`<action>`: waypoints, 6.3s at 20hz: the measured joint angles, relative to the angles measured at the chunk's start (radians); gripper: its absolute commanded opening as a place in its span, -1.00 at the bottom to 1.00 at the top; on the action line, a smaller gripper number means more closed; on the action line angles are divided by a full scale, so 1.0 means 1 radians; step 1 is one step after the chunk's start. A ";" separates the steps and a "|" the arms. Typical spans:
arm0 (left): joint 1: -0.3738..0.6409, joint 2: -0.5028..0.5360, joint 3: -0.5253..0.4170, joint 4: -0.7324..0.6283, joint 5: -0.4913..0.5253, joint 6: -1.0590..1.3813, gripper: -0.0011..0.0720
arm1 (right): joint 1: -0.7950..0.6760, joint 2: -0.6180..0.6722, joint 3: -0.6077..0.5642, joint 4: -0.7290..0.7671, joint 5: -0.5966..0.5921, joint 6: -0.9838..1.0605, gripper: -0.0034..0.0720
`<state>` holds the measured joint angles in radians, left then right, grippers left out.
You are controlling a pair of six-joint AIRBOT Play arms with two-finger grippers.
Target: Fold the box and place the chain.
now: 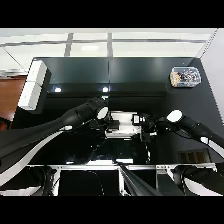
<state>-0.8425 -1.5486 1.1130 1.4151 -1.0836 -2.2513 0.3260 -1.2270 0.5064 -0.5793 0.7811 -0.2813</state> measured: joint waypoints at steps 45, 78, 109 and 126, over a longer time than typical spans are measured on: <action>-0.012 -0.021 0.051 0.034 -0.046 -0.007 -0.91 | -0.001 0.047 0.019 -0.061 0.025 0.175 0.95; -0.012 -0.022 0.058 0.075 -0.051 -0.050 -0.91 | -0.055 0.138 0.070 -0.057 0.120 0.654 -0.86; -0.012 -0.026 0.086 0.144 -0.052 -0.135 -0.90 | -0.256 -0.007 0.085 0.147 0.352 1.218 -0.02; -0.012 -0.026 0.086 0.143 -0.050 -0.135 -0.90 | 0.159 -0.040 0.323 -0.535 0.188 2.042 -0.12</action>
<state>-0.8543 -1.5742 1.1992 1.5578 -1.1332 -2.3867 0.4850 -1.2671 0.8299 -1.1141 0.9688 1.7607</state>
